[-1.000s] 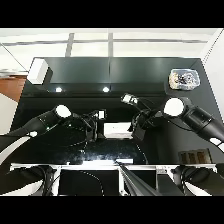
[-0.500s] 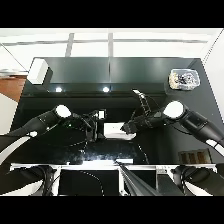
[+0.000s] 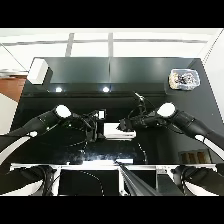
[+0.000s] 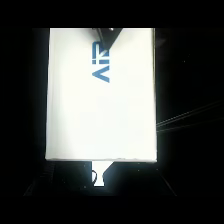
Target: Fold the box and place the chain.
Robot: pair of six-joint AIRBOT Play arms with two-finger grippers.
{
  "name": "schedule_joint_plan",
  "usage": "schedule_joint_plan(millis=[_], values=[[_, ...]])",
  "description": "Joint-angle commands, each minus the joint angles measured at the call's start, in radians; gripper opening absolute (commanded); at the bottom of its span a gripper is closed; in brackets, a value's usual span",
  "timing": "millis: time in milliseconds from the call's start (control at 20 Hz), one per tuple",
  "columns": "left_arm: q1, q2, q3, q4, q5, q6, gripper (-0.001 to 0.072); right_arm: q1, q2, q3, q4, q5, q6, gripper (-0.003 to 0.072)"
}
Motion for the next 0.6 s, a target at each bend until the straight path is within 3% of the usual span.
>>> schedule_joint_plan(millis=[0,250,550], values=[[0.000,-0.001,0.000,-0.001,0.000,-0.001,0.0490,0.005,-0.043,-0.002,-0.008,-0.010,0.008,0.0039],[0.000,-0.001,0.000,-0.001,0.000,-0.001,0.0490,-0.003,-0.030,-0.001,-0.008,0.003,-0.019,0.0039],[0.000,-0.001,0.000,-0.001,0.000,-0.001,0.0490,-0.127,0.116,-0.001,-0.056,0.148,-0.018,0.0039]])
